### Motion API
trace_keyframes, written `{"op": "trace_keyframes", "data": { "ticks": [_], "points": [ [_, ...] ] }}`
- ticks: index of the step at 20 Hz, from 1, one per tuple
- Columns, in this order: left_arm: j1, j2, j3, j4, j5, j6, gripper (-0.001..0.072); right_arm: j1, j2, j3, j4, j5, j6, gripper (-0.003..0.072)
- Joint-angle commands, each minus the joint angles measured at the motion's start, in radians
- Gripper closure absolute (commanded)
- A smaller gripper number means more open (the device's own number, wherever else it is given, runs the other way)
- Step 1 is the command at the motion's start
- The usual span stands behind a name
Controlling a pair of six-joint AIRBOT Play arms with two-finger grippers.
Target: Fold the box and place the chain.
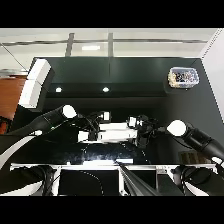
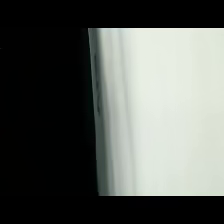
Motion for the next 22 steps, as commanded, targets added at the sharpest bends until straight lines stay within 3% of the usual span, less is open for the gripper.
{"op": "trace_keyframes", "data": {
  "ticks": [1,8,22],
  "points": [
    [-0.001,0.0,0.0,-0.001,0.004,-0.001,0.0677,-0.001,-0.047,0.001,0.163,0.061,-0.18,-0.0026],
    [-0.001,0.0,0.0,-0.001,0.006,-0.001,0.0677,-0.028,-0.151,0.001,0.079,0.031,-0.23,-0.0027],
    [-0.001,0.0,0.0,-0.001,0.01,-0.001,0.0677,-0.027,-0.188,-0.019,0.06,-0.023,-0.237,-0.0025]
  ]
}}
